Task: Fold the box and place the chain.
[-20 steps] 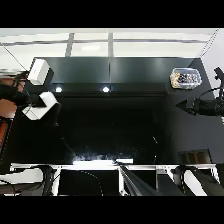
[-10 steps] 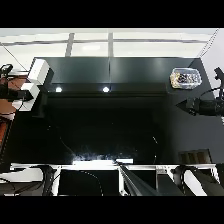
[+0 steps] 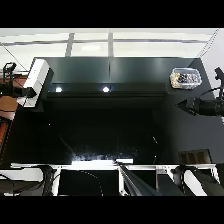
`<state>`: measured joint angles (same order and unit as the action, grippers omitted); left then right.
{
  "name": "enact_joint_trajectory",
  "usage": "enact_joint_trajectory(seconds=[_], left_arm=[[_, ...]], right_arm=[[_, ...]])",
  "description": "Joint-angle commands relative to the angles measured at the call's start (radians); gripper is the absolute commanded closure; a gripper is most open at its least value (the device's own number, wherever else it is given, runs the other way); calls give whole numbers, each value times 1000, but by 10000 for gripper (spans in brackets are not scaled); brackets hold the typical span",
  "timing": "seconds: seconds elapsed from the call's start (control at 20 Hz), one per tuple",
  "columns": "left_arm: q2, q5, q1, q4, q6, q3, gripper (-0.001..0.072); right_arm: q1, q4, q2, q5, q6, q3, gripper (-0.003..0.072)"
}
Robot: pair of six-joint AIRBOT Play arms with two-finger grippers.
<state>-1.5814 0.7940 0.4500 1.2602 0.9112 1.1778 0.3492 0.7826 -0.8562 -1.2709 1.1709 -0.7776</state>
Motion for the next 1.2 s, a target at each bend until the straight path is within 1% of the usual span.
enact_joint_trajectory(seconds=[0.0, 0.05, 0.2, 0.3, 0.35, 0.45, 0.5, 0.55, 0.6, 0.65, 0.7, 0.75, 0.8, 0.9, 1.0, 1.15], left_arm=[[-12, -26, -10, -16, 1, 27, -3], [-11, -11, -12, 0, 18, 41, 2], [13, 114, -9, 112, 143, 100, 1], [38, 270, -2, 174, 200, 159, 1], [53, 360, 0, 175, 199, 192, 1], [94, 505, 3, 169, 202, 234, 5], [120, 557, 2, 169, 226, 243, 33], [151, 607, 2, 169, 268, 245, 244], [181, 655, 3, 166, 288, 245, 590], [212, 690, 2, 145, 304, 244, 686], [244, 704, 0, 111, 335, 241, 687], [285, 699, -11, 68, 364, 226, 687], [336, 662, -31, 24, 373, 201, 688], [455, 535, -92, -95, 371, 110, 688], [585, 404, -197, -163, 348, -27, 688], [782, 172, -397, -163, 349, -290, 687]], right_arm=[[0, 0, 1, 0, 0, -1, 677], [0, 0, 1, 0, 0, -1, 677], [0, 2, 1, -19, -2, -1, 677], [0, 28, 1, -43, -12, -13, 677], [0, 39, 1, -56, -12, -29, 677], [0, 40, 1, -64, -12, -71, 677], [-1, 39, 1, -66, -12, -92, 677], [-3, 40, 1, -66, -15, -117, 677], [-2, 42, 1, -66, -25, -143, 678], [-2, 42, 1, -70, -32, -169, 677], [-3, 42, 1, -71, -37, -195, 677], [-3, 40, 2, -69, -37, -210, 677], [-11, 38, 2, -62, -36, -215, 678], [-79, 69, 2, -34, -36, -215, 678], [-195, 143, 2, 2, -34, -215, 679], [-330, 307, 2, 87, 23, -213, 680]])
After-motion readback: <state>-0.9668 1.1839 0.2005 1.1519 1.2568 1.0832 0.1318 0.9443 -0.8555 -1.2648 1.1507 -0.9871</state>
